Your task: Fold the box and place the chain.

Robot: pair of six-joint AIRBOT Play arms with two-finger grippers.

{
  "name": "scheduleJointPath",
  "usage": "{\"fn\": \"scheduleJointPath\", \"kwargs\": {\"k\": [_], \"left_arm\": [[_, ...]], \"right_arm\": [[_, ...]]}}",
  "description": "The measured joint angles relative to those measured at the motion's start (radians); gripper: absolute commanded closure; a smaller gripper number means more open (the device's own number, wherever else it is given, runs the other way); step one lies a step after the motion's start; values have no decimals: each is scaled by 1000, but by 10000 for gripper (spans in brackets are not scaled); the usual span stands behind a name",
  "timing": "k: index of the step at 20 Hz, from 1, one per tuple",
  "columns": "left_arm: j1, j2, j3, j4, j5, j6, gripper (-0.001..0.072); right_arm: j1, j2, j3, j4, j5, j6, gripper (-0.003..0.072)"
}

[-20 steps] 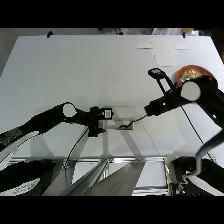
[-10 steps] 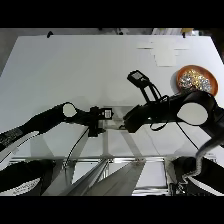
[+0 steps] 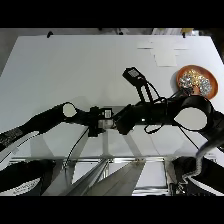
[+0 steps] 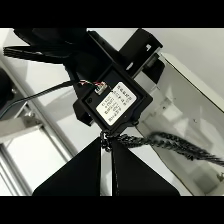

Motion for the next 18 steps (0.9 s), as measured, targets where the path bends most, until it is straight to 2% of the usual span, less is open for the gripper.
{"fn": "scheduleJointPath", "kwargs": {"k": [14, 15, 17, 18], "left_arm": [[0, 0, 0, 0, -2, 0, 397], [0, 0, 0, 0, -2, 0, 397], [0, 0, 0, 0, -2, 0, 397], [0, 0, 0, 0, -2, 0, 397]], "right_arm": [[0, -151, -14, -86, 31, 37, 671], [0, -156, -21, -93, 21, 43, 649], [0, -163, -33, -107, 11, 54, 470], [0, -164, -37, -114, 7, 54, 443]]}}
